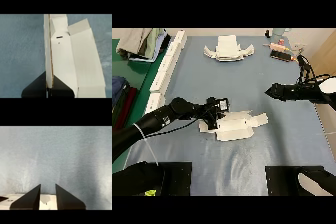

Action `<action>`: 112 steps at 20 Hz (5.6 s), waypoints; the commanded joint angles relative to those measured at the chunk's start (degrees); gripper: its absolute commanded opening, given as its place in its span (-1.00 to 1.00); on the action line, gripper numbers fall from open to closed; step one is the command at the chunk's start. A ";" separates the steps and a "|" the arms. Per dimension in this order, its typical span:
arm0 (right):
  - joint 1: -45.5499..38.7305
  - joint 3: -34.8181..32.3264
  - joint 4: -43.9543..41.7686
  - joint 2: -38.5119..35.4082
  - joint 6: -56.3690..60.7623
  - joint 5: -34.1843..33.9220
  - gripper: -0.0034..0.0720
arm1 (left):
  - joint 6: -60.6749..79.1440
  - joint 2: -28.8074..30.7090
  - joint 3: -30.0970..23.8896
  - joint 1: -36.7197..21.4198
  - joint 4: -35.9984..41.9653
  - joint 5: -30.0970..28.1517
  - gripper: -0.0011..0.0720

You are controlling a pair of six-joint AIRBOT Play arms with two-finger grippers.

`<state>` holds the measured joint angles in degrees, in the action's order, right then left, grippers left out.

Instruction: Fold the box.

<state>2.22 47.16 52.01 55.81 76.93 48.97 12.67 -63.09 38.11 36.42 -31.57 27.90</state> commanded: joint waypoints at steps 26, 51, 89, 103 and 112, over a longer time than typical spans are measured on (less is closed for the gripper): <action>0.04 -0.02 -0.85 -0.04 0.02 0.00 -0.17 | 6.43 -2.69 -3.17 -0.81 10.58 11.26 -0.93; 2.56 -0.02 -1.46 -0.04 0.02 -0.15 -0.17 | 26.29 -0.11 -10.08 4.68 26.51 -6.49 -0.93; 2.56 -0.04 -0.79 -0.04 0.00 -0.13 -0.17 | 8.90 2.27 -6.82 -2.47 17.38 8.66 -0.93; 2.56 -0.04 -0.81 -0.04 -0.02 -0.17 -0.17 | 6.73 2.01 -9.25 0.39 13.31 6.58 -0.93; 2.56 -0.04 -0.79 -0.04 -0.02 0.02 -0.17 | 4.50 2.03 -9.62 3.23 13.25 7.30 -0.93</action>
<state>4.71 47.13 51.22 55.81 76.90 48.84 18.65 -60.99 28.62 39.22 -18.02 34.63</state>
